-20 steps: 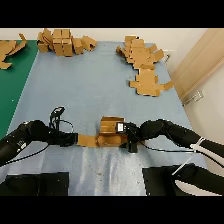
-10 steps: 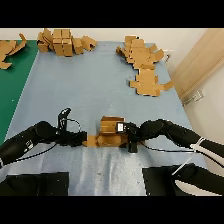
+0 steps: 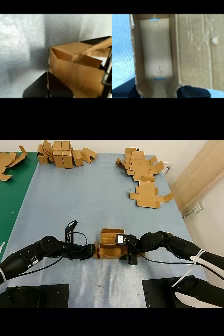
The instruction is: Fold the box.
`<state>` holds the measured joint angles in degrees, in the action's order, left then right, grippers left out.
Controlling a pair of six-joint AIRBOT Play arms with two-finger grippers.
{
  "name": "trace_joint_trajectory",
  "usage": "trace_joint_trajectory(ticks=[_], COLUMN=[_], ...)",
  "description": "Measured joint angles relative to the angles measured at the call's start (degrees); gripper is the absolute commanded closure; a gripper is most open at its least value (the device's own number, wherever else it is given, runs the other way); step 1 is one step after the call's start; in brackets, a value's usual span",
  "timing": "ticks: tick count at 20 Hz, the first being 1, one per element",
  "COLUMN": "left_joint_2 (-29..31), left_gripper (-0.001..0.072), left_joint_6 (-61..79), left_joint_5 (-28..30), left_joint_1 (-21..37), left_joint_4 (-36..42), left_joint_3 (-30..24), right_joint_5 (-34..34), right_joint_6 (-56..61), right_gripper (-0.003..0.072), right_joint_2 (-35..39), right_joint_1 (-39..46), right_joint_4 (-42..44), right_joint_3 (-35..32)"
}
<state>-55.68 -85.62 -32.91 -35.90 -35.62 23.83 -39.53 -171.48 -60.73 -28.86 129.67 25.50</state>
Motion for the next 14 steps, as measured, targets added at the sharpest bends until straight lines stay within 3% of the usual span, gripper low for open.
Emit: trace_joint_trajectory(ticks=[4, 7, 11, 14], left_joint_2=[0.00, 0.00, -0.02, -0.26], left_gripper=[0.0703, 0.0703, 0.0703, 0.0699], left_joint_6=[-7.76, -20.24, -38.82, -47.71], left_joint_5=[2.51, 2.69, -2.12, -4.57], left_joint_1=[-3.87, -7.30, -11.67, -14.67], left_joint_4=[-4.59, -15.54, -33.46, -41.62], left_joint_3=[1.55, 3.63, 8.02, 10.88], right_joint_5=[0.00, 0.00, 0.00, 0.00], right_joint_6=[0.00, 0.00, 0.00, 0.00], right_gripper=[0.0186, 0.0186, 0.0186, 0.0187], right_joint_2=[0.00, 0.00, -0.02, 0.00], right_joint_1=[0.00, 0.00, 0.00, 0.00], right_joint_4=[0.00, 0.02, 0.02, 0.00], right_joint_3=[0.00, 0.00, 0.00, 0.00])
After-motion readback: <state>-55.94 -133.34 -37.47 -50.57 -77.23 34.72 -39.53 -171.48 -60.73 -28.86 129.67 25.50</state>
